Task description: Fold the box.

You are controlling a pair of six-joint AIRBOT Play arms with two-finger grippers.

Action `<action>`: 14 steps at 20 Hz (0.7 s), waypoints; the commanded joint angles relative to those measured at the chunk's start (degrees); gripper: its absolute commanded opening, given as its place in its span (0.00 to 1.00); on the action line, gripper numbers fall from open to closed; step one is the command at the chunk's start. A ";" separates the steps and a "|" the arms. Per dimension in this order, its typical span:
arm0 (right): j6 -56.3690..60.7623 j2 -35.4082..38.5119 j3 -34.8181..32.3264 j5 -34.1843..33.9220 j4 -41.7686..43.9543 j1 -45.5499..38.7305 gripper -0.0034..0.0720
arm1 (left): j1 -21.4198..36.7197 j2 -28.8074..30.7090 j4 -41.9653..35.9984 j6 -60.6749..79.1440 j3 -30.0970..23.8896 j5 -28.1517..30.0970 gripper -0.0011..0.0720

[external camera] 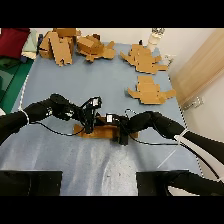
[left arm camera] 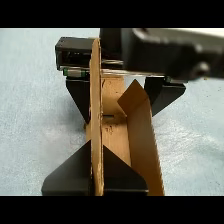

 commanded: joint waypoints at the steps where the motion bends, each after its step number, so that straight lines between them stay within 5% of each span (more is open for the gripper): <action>1: 4.59 -0.02 -0.04 1.55 -5.22 1.57 1.00 | 0.00 0.02 -0.02 0.02 0.04 0.04 0.03; 14: 10.34 1.86 -0.04 1.40 -8.04 1.60 1.00 | 0.00 0.02 -0.02 0.02 0.04 0.07 0.03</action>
